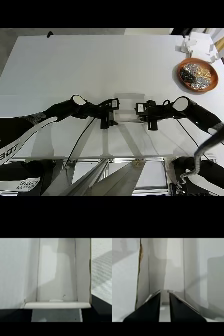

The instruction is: Fold the box and place the chain.

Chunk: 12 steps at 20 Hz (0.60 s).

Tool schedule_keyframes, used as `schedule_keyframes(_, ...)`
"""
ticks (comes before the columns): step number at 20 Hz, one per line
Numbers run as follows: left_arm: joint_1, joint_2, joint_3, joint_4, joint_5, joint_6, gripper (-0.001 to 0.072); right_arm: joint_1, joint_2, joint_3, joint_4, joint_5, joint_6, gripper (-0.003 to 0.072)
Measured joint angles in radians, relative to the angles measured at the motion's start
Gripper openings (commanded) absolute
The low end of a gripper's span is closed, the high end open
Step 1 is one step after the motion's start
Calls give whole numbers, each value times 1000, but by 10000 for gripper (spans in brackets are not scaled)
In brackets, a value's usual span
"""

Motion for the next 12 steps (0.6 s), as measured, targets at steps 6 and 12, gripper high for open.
schedule_keyframes(6, 0, 0, 0, -5, 0, -6, 138, 29, -22, 0, 27, -51, 0, 281)
schedule_keyframes(12, 0, 0, 0, -5, 2, -5, 138, -5, 18, -1, -22, -11, 47, 15)
